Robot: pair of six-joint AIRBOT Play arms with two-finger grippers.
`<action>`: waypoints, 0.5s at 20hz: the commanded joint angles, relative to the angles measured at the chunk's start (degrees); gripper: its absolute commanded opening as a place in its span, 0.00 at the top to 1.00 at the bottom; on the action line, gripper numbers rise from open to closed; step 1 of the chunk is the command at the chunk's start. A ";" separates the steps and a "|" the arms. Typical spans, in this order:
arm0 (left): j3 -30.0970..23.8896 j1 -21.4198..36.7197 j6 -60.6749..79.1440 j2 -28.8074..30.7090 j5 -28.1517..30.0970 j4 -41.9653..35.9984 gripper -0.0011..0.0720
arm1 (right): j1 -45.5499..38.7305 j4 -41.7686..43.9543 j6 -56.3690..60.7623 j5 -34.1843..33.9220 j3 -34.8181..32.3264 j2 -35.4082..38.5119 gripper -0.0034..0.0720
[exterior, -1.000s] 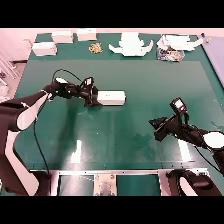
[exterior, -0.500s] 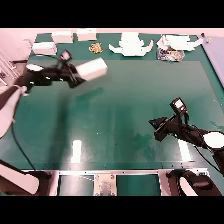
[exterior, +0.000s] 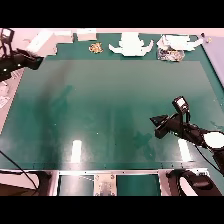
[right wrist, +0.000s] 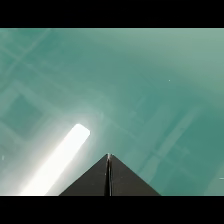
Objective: Fold the box and place the chain.
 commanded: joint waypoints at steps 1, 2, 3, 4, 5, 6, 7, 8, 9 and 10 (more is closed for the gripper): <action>-0.61 1.90 -2.36 0.09 11.26 0.37 0.96 | -0.02 0.04 0.61 -0.42 -0.02 0.02 0.95; -0.61 1.90 -2.64 -0.55 13.20 0.24 0.96 | -0.02 0.02 1.62 -0.44 -0.04 0.02 0.95; -0.61 1.90 -3.28 -1.49 14.73 0.24 0.96 | 0.00 0.04 1.75 -0.44 -0.04 0.02 0.95; -0.61 1.90 -5.46 -2.47 15.89 0.20 0.96 | 0.00 0.26 1.77 -0.44 -0.04 0.02 0.95; -0.61 1.90 -5.79 -3.76 16.09 0.33 0.96 | 0.00 0.44 1.99 -0.48 -0.04 0.02 0.95; -0.61 1.90 -5.95 -5.05 16.04 0.28 0.96 | 0.00 0.44 2.54 -0.48 -0.04 0.02 0.95; -0.61 1.90 -6.12 -6.51 15.32 0.59 0.96 | 0.00 0.52 2.82 -0.52 -0.04 0.02 0.95; -0.61 1.90 -6.10 -7.82 14.97 0.92 0.96 | 0.00 1.09 2.80 -0.59 -0.04 0.02 0.95; -0.61 1.90 -5.97 -9.03 15.43 0.94 0.96 | 0.00 1.84 2.80 -0.61 -0.04 0.02 0.95; -0.61 1.90 -5.70 -10.29 16.76 0.94 0.96 | 0.00 2.01 2.80 -0.61 -0.04 0.02 0.95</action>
